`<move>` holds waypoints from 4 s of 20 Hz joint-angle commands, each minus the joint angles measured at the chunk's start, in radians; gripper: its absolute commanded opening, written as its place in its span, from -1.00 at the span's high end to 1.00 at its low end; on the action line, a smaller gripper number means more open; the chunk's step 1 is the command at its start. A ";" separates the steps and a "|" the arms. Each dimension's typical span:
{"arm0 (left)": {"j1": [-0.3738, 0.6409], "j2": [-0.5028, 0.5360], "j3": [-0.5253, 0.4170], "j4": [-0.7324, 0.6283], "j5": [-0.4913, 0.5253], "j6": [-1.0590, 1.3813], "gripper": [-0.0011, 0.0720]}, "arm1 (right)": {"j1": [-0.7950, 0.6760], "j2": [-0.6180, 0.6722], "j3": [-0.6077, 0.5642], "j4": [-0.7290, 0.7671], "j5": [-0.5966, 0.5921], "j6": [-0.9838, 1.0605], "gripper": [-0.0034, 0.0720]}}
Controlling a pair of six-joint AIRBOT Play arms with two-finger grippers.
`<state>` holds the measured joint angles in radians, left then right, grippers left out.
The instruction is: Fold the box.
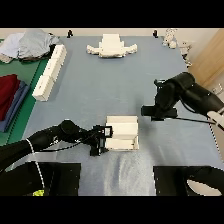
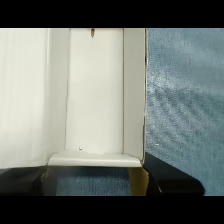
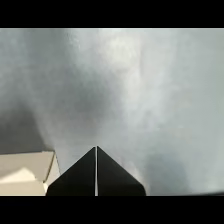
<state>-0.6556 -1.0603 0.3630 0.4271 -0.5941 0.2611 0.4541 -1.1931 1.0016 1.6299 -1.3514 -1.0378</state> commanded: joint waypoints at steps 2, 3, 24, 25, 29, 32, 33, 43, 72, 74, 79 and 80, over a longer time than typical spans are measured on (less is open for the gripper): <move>0.000 0.000 0.001 0.000 0.000 0.000 -0.43 | -0.292 -0.194 0.003 0.608 0.131 -0.564 0.90; 0.000 0.000 0.001 0.000 0.000 0.000 -0.43 | -0.320 -0.240 0.003 0.728 0.106 -0.679 0.90; 0.000 0.000 0.001 0.000 0.000 0.000 -0.43 | -0.009 0.029 -0.215 0.793 0.137 -1.297 0.90; 0.001 0.000 0.001 0.000 0.000 0.000 -0.43 | 0.017 0.071 -0.257 0.787 0.196 -1.310 0.90; 0.001 0.000 0.001 0.000 0.000 0.000 -0.43 | 0.111 0.211 -0.381 0.701 0.405 -1.328 0.90; 0.001 0.000 0.001 0.000 0.000 0.000 -0.43 | 0.193 0.299 -0.454 0.642 0.546 -1.345 0.90; 0.000 0.000 0.001 0.000 0.000 0.000 -0.43 | 0.230 0.330 -0.483 0.617 0.614 -1.345 0.90; 0.001 0.000 0.001 0.000 0.000 0.000 -0.43 | 0.390 0.484 -0.585 0.479 0.811 -1.448 -0.10; 0.000 0.000 0.001 0.000 0.000 0.000 -0.43 | 0.402 0.414 -0.575 0.494 0.833 -1.772 -0.64; 0.001 0.000 0.001 0.000 0.000 0.000 -0.43 | 0.402 0.428 -0.575 0.489 0.834 -1.772 -0.64; 0.000 0.000 0.001 0.000 0.000 0.000 -0.43 | 0.402 0.457 -0.575 0.486 0.841 -1.772 -0.64; 0.001 0.000 0.001 0.000 0.000 0.000 -0.43 | 0.402 0.457 -0.575 0.486 0.846 -1.772 -0.63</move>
<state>-0.6556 -1.0603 0.3630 0.4271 -0.5930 0.2607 0.8562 -0.7471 0.4263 2.1193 -0.5148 -2.8101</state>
